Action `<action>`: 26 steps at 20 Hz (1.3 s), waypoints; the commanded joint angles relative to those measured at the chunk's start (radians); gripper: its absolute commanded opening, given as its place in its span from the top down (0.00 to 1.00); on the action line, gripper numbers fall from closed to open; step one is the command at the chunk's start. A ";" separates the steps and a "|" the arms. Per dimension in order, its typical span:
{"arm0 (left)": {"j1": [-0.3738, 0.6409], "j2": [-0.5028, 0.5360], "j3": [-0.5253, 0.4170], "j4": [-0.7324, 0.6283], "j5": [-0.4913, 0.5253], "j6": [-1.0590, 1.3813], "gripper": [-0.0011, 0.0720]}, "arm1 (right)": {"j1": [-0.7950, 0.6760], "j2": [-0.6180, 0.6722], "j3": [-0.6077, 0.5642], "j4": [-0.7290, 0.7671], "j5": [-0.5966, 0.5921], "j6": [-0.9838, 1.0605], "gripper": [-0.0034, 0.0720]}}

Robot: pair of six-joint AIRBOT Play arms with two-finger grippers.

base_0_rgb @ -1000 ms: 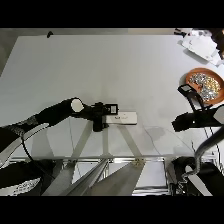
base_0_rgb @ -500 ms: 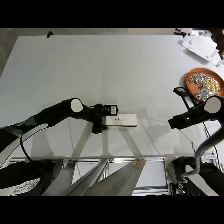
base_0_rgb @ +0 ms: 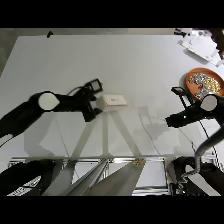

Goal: Fold the box and place the chain.

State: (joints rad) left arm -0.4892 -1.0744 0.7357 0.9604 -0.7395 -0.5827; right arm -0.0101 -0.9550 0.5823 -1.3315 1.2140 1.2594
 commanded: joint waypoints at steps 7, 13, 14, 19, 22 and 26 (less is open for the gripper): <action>0.539 0.247 0.001 0.444 -0.195 -0.656 0.98 | 0.000 -0.002 0.000 0.047 -0.109 0.000 0.93; 0.806 0.227 -0.072 0.444 -0.175 -0.657 0.98 | 0.000 -0.002 0.000 0.061 -0.119 0.000 0.93; 0.829 0.209 -0.094 0.444 -0.159 -0.657 0.98 | 0.000 -0.002 0.000 0.061 -0.118 0.000 0.93; 0.852 0.121 -0.167 0.455 -0.162 -0.657 0.98 | 0.000 -0.002 0.000 0.061 -0.103 0.000 0.93; 0.852 0.072 -0.167 0.531 -0.209 -0.706 0.98 | 0.000 -0.002 0.000 0.061 -0.104 0.000 0.93; 0.852 0.034 -0.167 0.605 -0.211 -0.753 0.98 | 0.000 -0.002 0.000 0.061 -0.103 0.000 0.93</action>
